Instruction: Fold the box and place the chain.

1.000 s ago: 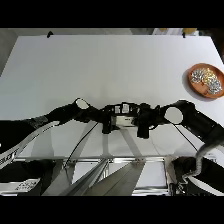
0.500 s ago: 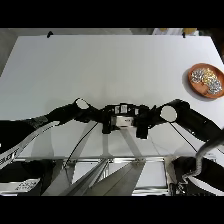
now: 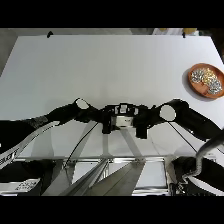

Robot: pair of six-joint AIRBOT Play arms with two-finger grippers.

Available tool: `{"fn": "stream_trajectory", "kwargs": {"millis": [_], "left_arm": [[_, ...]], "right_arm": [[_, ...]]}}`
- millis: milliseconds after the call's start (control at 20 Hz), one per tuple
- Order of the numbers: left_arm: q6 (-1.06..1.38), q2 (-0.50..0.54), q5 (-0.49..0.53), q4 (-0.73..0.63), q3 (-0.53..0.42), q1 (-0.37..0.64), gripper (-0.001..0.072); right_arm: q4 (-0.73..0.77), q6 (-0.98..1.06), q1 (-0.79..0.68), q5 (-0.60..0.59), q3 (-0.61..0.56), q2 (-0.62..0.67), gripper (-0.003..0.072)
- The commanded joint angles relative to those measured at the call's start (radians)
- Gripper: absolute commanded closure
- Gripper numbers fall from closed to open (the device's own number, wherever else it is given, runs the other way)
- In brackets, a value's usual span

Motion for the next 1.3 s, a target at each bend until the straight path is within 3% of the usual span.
{"fn": "stream_trajectory", "kwargs": {"millis": [0,150,350,550,700,950,1250], "left_arm": [[0.0,0.001,0.0,0.0,0.0,0.0,0.0395],[0.0,0.001,0.0,0.0,0.0,0.0,0.0395],[0.0,0.001,0.001,0.0,0.0,0.0,0.0395],[0.0,0.001,0.0,0.0,0.0,0.0,0.0395],[0.0,0.001,0.0,0.0,0.0,0.0,0.0395],[0.0,0.001,0.001,0.0,0.0,0.0,0.0395],[0.0,0.001,0.0,0.0,0.0,0.0,0.0395]], "right_arm": [[-0.023,0.066,0.0,-0.044,0.002,0.057,0.0668],[-0.098,0.183,0.0,-0.067,0.002,0.145,0.0668],[-0.271,0.479,-0.055,-0.005,0.002,0.224,0.0668],[-0.419,0.763,-0.313,0.185,0.001,0.227,0.0668],[-0.458,0.885,-0.523,0.22,0.0,0.225,0.0668],[-0.457,0.908,-0.698,0.199,-0.049,0.225,0.0668],[-0.406,0.908,-0.715,0.255,-0.064,0.225,0.0668]]}}
